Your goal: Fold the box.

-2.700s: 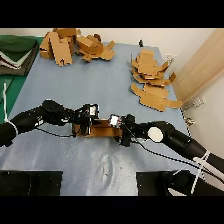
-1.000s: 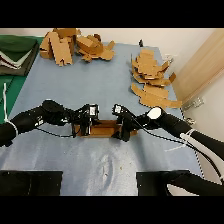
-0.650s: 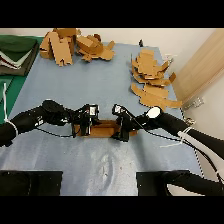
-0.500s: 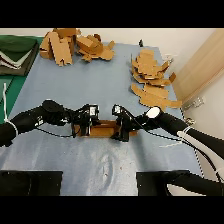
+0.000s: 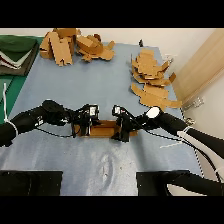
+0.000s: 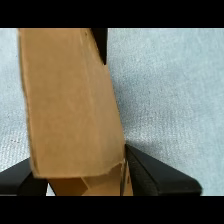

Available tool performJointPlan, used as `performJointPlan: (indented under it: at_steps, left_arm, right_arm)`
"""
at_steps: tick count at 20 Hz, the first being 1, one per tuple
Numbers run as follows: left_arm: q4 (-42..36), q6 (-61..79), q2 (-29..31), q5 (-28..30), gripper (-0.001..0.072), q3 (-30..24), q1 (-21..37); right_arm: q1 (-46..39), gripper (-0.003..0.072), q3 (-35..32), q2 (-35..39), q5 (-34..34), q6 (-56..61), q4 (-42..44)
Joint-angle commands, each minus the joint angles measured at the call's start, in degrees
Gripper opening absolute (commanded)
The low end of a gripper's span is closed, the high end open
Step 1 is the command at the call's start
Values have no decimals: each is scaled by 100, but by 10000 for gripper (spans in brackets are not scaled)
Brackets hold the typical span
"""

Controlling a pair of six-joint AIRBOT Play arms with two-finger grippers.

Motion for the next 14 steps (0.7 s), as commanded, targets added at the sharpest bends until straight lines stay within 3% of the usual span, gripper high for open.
performJointPlan:
  at_steps: [1, 6, 14]
  left_arm:
    - [-2, 2, -2, 4, 15, 7, -4]
    - [-2, 2, -2, 7, 15, 7, -4]
    - [-2, 2, -2, 7, 16, 7, -4]
  right_arm:
    - [7, 707, -2, -2, 20, 2, -59]
    - [17, 707, -4, -15, -188, -15, -752]
    - [57, 707, -2, -13, -483, -20, -704]
